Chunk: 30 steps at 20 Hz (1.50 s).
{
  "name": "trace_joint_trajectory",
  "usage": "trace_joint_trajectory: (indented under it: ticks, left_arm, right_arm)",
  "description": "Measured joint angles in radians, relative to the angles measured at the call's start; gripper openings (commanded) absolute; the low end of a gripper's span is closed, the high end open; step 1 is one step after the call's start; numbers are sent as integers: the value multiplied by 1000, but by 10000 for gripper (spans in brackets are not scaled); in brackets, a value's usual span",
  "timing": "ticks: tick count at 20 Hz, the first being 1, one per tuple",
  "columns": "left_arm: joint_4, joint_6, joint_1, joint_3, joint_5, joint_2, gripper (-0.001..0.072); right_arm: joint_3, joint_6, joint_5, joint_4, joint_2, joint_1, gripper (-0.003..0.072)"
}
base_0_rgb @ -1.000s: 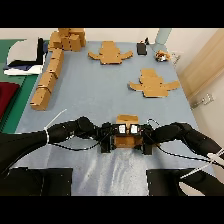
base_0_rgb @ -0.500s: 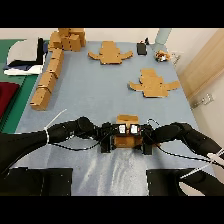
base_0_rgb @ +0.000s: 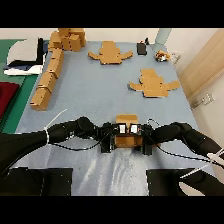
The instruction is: Fold the box.
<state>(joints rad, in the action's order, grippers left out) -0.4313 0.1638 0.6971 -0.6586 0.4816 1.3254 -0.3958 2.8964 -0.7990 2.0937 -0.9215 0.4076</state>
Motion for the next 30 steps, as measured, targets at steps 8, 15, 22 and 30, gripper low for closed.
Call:
trace_joint_trajectory:
  ticks: [8, 15, 22, 30]
  left_arm:
    - [0, 2, 0, 0, -5, 0, 392]
    - [-5, 5, 0, 0, 6, 0, 392]
    - [-3, 5, 0, 0, 3, 0, 392]
    - [-2, 4, 0, 0, -2, 0, 392]
  right_arm:
    - [-6, -137, -6, -69, 99, 1, 720]
    - [-6, -447, -158, -153, 271, -1, 714]
    - [-6, -757, -378, -18, 365, -1, 706]
    - [-6, -1115, -404, 69, 378, 0, 706]
